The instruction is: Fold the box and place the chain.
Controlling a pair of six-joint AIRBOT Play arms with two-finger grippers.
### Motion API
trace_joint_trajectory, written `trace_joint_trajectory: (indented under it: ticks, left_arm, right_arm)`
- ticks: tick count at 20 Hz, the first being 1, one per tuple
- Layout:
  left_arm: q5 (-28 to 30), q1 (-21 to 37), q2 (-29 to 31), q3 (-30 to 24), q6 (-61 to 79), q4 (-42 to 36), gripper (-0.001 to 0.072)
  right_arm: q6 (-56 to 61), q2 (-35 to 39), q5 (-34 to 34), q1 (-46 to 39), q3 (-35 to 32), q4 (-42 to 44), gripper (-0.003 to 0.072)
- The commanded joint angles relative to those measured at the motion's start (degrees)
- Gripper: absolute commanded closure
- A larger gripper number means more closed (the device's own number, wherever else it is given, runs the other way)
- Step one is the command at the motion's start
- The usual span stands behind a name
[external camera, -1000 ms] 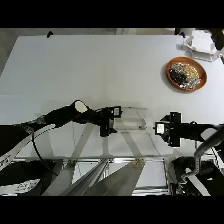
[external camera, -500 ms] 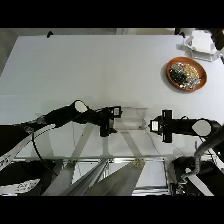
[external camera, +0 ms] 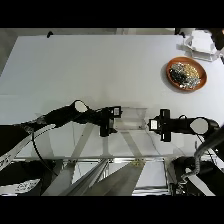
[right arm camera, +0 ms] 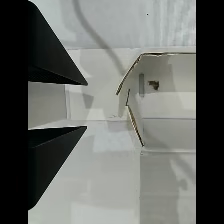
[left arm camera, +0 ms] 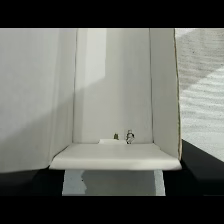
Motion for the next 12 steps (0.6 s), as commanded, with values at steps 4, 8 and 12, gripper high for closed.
trace_joint_trajectory:
  ticks: [4, 8, 12]
  left_arm:
    - [-0.07, 0.00, 0.02, 0.02, 0.02, 0.02, 0.0275]
    - [-0.07, 0.00, 0.02, 0.02, 0.02, 0.02, 0.0275]
    - [-0.07, 0.00, 0.02, 0.02, 0.02, 0.02, 0.0275]
  right_arm:
    - [-1.09, -0.28, -1.42, 0.07, -0.22, 6.08, 0.0427]
    - [-1.07, -0.28, -0.02, 0.07, -0.26, 6.14, 0.0427]
    - [-1.09, -0.28, 0.15, 0.07, -1.11, 6.12, 0.0427]
